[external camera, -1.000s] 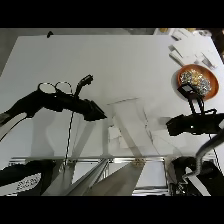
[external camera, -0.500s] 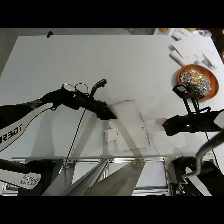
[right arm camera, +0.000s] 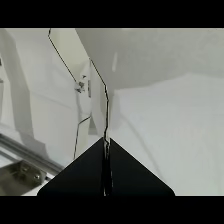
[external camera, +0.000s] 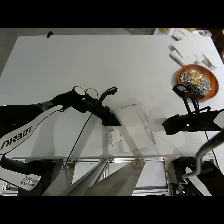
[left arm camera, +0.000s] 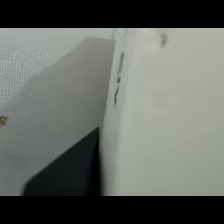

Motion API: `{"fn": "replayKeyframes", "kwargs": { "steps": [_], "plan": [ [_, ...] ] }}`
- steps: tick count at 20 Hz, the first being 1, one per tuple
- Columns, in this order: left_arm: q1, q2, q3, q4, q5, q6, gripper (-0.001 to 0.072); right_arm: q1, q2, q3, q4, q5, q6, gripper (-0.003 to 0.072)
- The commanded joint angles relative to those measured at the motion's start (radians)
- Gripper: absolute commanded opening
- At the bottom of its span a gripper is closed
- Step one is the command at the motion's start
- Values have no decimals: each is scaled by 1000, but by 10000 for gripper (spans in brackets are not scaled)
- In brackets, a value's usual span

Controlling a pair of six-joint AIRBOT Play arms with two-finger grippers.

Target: Fold the box and place the chain.

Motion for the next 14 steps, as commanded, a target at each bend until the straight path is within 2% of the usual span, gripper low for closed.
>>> {"fn": "replayKeyframes", "kwargs": {
  "steps": [1,4,5,7,8,11,14],
  "plan": [
    [-5,-1,2,5,45,21,6,1,-1,0,1,-4,0,13],
    [-5,16,2,27,53,110,3,1,0,0,3,-8,0,15],
    [-7,31,2,47,69,117,3,1,0,0,5,-9,0,47],
    [-10,86,2,99,122,116,2,1,0,1,11,-16,0,275],
    [-11,124,2,147,143,118,2,1,0,4,16,-24,-1,343],
    [-41,243,10,384,184,119,3,1,0,16,17,-58,-8,343],
    [-92,312,11,556,233,81,2,1,1,19,16,-109,-26,342]
  ]
}}
